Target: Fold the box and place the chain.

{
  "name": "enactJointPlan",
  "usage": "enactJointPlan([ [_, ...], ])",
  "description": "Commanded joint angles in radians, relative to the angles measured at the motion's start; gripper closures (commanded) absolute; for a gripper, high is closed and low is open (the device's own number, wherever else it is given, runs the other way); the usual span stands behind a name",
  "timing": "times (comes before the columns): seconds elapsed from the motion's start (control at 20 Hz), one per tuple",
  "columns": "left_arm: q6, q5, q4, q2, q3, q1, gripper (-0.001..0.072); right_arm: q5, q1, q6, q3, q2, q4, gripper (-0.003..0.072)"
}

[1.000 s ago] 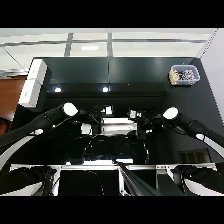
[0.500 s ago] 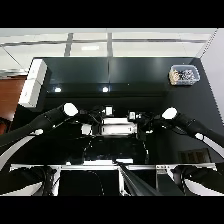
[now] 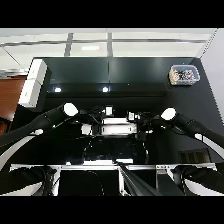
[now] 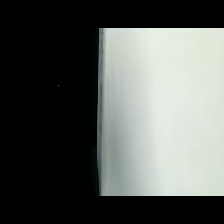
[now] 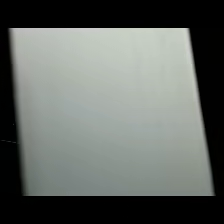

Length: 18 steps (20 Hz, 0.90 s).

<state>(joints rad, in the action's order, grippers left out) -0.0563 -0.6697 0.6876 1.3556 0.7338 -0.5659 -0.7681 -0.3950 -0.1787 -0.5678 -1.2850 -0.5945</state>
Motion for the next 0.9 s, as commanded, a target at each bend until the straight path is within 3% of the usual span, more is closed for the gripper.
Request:
enactJointPlan([
  [0.0, 0.000, 0.000, 0.000, 0.000, 0.000, -0.001, 0.0686, -0.002, -0.002, 0.004, 0.000, 0.000, -0.010, -0.0008],
  [0.1, 0.000, 0.000, 0.000, 0.000, 0.000, -0.001, 0.0686, -0.008, -0.002, 0.003, 0.000, 0.000, -0.013, 0.0154],
  [0.45, 0.001, 0.001, 0.002, -0.001, 0.000, 0.000, 0.0681, -0.010, -0.002, 0.004, 0.000, 0.000, -0.021, 0.0157],
  [0.55, 0.012, 0.009, 0.005, -0.011, 0.000, 0.000, 0.0536, -0.011, -0.002, 0.003, 0.000, 0.000, -0.024, 0.0157],
  [0.85, 0.085, -0.007, 0.014, -0.072, 0.004, 0.000, 0.0529, -0.014, -0.002, 0.003, 0.000, 0.000, -0.031, 0.0156],
])
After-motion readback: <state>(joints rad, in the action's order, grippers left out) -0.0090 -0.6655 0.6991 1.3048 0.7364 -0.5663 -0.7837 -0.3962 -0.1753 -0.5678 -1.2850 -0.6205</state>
